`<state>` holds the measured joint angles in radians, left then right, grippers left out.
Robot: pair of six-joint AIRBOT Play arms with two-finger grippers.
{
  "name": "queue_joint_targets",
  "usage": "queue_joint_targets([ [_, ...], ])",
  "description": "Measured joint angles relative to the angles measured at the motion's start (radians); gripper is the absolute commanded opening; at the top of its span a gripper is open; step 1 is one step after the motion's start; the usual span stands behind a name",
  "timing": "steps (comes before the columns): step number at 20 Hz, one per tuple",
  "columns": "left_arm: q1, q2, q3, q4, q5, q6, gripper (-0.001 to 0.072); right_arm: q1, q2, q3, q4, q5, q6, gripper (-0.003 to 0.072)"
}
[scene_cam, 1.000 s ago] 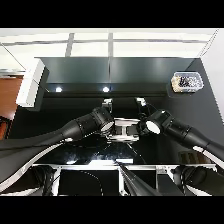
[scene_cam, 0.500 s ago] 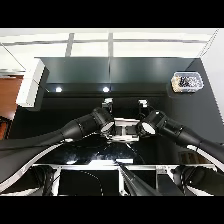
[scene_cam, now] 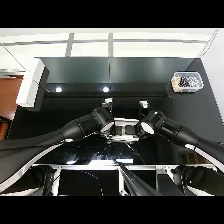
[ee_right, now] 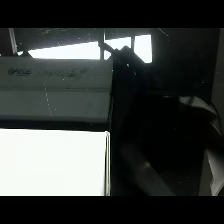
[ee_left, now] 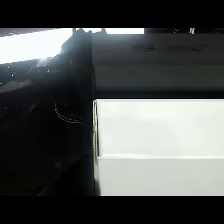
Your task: Fold the box and place the chain.
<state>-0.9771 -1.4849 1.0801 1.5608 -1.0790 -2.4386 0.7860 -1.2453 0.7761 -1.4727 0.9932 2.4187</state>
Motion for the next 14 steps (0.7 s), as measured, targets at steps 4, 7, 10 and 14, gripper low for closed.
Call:
queue_joint_targets([
  [4, 0.000, 0.000, 0.000, 0.001, -0.001, -0.002, 0.0025, 0.000, 0.000, 0.000, 0.003, -0.005, 0.003, 0.0012],
  [7, 0.000, 0.000, 0.000, 0.001, 0.002, 0.001, 0.0025, 0.000, 0.000, 0.000, 0.003, -0.006, 0.002, 0.0013],
  [10, 0.000, 0.000, 0.000, -0.002, 0.002, -0.002, 0.0025, 0.000, 0.000, 0.006, 0.005, -0.013, 0.002, 0.0360],
  [14, 0.000, 0.000, 0.000, -0.002, 0.002, -0.001, 0.0025, 0.000, 0.008, 0.047, 0.001, 0.027, -0.035, 0.0360],
])
